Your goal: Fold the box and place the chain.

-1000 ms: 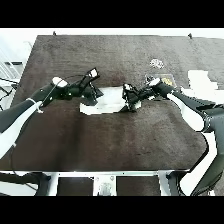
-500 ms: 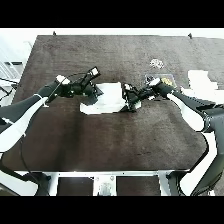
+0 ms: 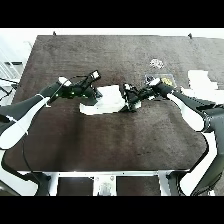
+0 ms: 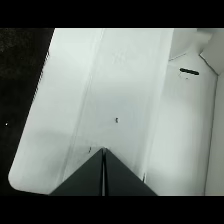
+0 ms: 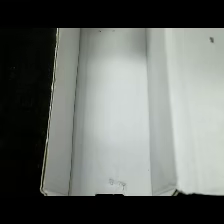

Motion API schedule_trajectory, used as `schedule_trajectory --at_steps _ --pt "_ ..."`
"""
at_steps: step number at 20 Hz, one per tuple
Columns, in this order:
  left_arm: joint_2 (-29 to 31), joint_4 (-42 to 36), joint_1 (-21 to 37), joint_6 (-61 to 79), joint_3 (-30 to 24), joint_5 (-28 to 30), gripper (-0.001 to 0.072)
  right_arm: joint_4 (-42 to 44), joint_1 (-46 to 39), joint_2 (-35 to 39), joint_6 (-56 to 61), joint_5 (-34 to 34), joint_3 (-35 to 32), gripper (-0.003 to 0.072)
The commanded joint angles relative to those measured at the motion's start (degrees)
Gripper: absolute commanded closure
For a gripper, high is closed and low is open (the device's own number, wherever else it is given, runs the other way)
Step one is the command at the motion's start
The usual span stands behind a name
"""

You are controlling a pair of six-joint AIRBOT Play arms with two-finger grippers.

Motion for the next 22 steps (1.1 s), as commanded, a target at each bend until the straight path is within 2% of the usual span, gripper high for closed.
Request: schedule_trajectory --at_steps 1,5,7,8,9,10,13,14,15,16,18,22 --pt "0.1 0.5 0.0 0.4 0.8 -0.7 0.069 0.0 0.0 0.0 0.0 0.0 0.0 0.0115" --pt "1.3 2.6 0.1 0.3 3.8 -8.1 0.0689 0.0 0.0 0.0 0.0 0.0 0.0 0.0114" --pt "3.8 5.7 0.1 -1.1 4.0 -8.7 0.0688 0.0 0.0 0.0 0.0 0.0 0.0 0.0114" --pt "5.2 8.4 0.1 -2.0 4.0 -8.9 0.0639 0.0 0.0 0.0 0.0 0.0 0.0 0.0114" --pt "6.9 10.7 0.1 -3.5 4.0 -9.0 0.039 0.0 0.0 0.0 0.0 0.0 0.0 0.0114" --pt "8.7 13.4 0.1 -6.3 4.0 -9.2 0.0226 0.0 0.0 0.0 0.0 0.0 0.0 0.0114" --pt "12.1 23.9 0.1 -14.1 4.0 -13.8 0.0227 0.0 0.0 0.0 0.0 0.0 0.0 0.0115" --pt "12.2 26.4 0.1 -16.3 4.0 -16.6 0.0198 0.0 0.0 0.0 0.0 0.0 0.0 0.0114" --pt "12.1 27.6 0.1 -17.7 4.0 -19.5 0.0036 0.0 0.0 0.0 0.0 0.0 0.0 0.0114" --pt "12.0 28.6 0.1 -18.8 4.0 -21.7 0.0 0.0 0.0 0.0 0.0 0.0 0.0 0.0114" --pt "12.0 29.5 0.1 -19.5 3.3 -22.1 0.0 0.0 0.0 0.0 0.0 0.0 0.0 0.0114" --pt "12.0 30.1 0.1 -19.5 -0.4 -16.9 0.0001 0.0 0.0 0.0 0.0 0.0 0.0 0.0114"
